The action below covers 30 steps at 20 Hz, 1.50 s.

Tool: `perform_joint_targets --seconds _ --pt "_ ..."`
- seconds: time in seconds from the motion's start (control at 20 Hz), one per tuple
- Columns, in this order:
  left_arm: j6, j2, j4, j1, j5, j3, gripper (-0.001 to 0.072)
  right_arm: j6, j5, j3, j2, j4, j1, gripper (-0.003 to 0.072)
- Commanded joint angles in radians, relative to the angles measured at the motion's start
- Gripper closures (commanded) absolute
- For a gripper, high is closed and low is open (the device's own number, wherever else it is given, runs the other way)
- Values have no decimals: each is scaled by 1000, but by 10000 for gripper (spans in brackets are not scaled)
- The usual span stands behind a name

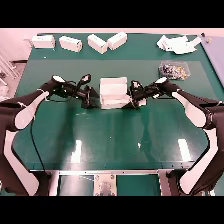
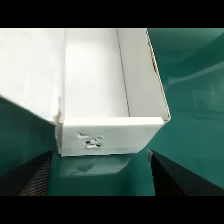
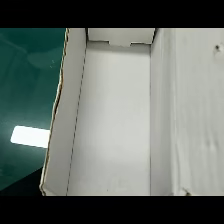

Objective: Fold the box and place the chain.

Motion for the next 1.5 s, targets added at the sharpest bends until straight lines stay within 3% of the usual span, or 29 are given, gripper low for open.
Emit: perform_joint_targets --seconds 0.0,1.45 --pt "9 -3 29 -23 10 1 -11 0 0 0 1 0 0 124" --pt "28 -35 -40 -65 156 19 -11 0 0 0 1 0 0 124"
